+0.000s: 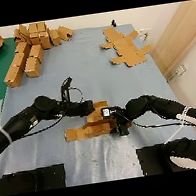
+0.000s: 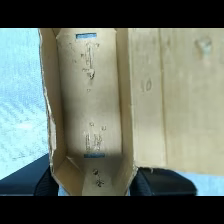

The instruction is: Fold the box.

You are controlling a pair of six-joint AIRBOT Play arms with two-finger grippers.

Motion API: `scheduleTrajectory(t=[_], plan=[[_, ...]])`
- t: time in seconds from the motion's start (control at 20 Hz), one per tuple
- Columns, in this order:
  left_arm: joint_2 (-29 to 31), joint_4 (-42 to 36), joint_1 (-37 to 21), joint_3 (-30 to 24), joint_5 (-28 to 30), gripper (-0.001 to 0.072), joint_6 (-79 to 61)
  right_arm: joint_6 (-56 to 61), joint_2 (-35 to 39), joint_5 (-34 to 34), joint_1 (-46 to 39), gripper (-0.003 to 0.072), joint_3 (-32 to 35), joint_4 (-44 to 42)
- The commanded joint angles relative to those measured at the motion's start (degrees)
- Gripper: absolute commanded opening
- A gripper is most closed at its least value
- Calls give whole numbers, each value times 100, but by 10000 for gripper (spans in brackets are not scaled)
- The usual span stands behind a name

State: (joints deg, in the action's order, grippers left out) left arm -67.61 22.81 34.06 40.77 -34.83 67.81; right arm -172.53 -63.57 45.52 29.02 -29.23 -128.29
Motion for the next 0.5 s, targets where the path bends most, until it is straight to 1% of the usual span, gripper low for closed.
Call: scheduleTrajectory(t=[0.0,0.1,0.2,0.35,0.45], plan=[[-699,-177,142,385,55,9,166,0,-2,-4,2,518,2,0],[-1082,-155,205,518,-184,8,284,0,-2,-2,2,518,2,0],[-1386,-116,201,529,-363,8,498,0,-2,0,2,518,2,0],[-1683,48,192,531,-514,8,883,0,-2,-2,2,518,2,-2],[-1777,33,197,533,-638,8,984,0,-2,-2,2,518,2,-2]])
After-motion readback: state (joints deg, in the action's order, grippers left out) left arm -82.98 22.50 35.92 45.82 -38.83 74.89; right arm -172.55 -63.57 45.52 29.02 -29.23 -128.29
